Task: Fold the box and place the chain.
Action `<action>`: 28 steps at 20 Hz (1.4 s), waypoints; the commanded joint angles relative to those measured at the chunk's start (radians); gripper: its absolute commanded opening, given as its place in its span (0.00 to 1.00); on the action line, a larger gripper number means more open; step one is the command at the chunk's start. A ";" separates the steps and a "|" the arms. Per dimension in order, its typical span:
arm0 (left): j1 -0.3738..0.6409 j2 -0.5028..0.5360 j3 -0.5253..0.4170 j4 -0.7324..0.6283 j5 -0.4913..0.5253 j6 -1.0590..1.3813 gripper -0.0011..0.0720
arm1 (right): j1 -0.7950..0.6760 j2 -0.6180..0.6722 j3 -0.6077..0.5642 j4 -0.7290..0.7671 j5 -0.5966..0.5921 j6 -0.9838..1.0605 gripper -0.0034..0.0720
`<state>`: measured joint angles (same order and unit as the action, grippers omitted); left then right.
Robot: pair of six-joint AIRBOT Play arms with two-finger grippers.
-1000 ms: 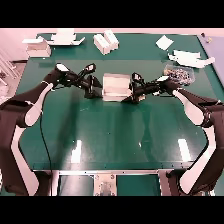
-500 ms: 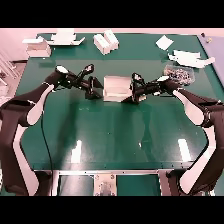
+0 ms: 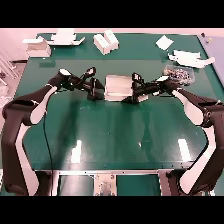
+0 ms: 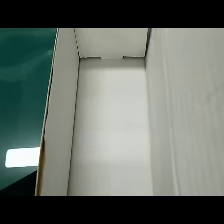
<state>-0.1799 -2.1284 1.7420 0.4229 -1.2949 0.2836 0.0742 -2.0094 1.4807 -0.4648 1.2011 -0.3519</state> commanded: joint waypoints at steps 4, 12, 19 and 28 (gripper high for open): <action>0.030 0.022 0.013 -0.008 -0.018 0.003 0.99 | -0.001 0.001 0.001 -0.007 0.004 0.000 0.84; 0.027 0.023 0.018 -0.013 0.009 0.066 1.00 | -0.001 0.001 0.001 -0.007 0.004 0.000 0.84; 0.026 0.022 0.018 -0.053 0.003 0.063 1.00 | -0.001 0.001 0.001 -0.007 0.004 0.000 0.84; 0.003 0.017 0.018 -0.039 -0.048 0.030 1.00 | -0.001 0.001 0.001 -0.007 0.004 0.000 0.84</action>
<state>-0.1684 -2.1105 1.7588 0.3794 -1.3251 0.3225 0.0723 -2.0094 1.4811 -0.4744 1.2057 -0.3531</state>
